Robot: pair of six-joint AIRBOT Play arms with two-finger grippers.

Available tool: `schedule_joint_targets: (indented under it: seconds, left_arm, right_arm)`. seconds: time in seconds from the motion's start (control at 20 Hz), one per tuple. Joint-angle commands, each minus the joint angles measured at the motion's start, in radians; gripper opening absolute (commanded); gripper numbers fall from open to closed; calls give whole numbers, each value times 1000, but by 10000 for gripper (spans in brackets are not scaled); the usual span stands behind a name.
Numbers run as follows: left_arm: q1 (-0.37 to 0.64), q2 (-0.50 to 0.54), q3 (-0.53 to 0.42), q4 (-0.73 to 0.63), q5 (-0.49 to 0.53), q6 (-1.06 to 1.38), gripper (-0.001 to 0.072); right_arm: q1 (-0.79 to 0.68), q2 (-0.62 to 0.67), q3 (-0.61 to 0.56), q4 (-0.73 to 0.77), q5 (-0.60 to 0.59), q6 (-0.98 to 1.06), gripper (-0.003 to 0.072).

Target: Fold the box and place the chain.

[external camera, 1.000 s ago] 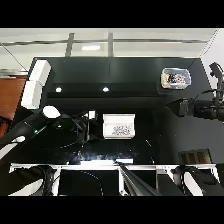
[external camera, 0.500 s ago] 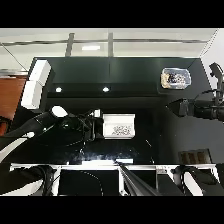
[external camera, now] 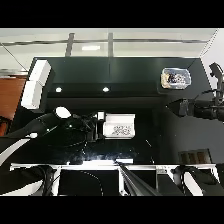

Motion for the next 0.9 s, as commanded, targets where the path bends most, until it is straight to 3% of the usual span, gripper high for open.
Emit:
schedule_joint_targets:
  seconds: [0.0, 0.05, 0.1, 0.3, 0.45, 0.65, 0.85]
  left_arm:
    - [-10, -1, 1, 0, 13, 5, 635]
    - [-10, -1, 1, 0, 13, 5, 481]
    - [-10, -1, 1, 4, 8, 5, 379]
    - [-10, -1, 1, 4, 6, 5, 369]
    - [-10, -1, 1, 4, 6, 5, 369]
    - [-10, -1, 1, 4, 6, 5, 369]
    - [-10, -1, 1, 4, 5, 5, 369]
  right_arm:
    - [20, 0, -1, -3, -19, 0, 501]
    - [50, 0, 0, 1, -38, -7, 720]
    - [100, -2, 0, 6, -80, -16, 720]
    - [323, -106, 21, 27, -296, 14, 720]
    - [418, -266, 37, 29, -361, -40, 720]
    - [476, -388, 37, 56, -288, -357, 720]
    - [500, -390, 37, 56, -167, -770, 720]
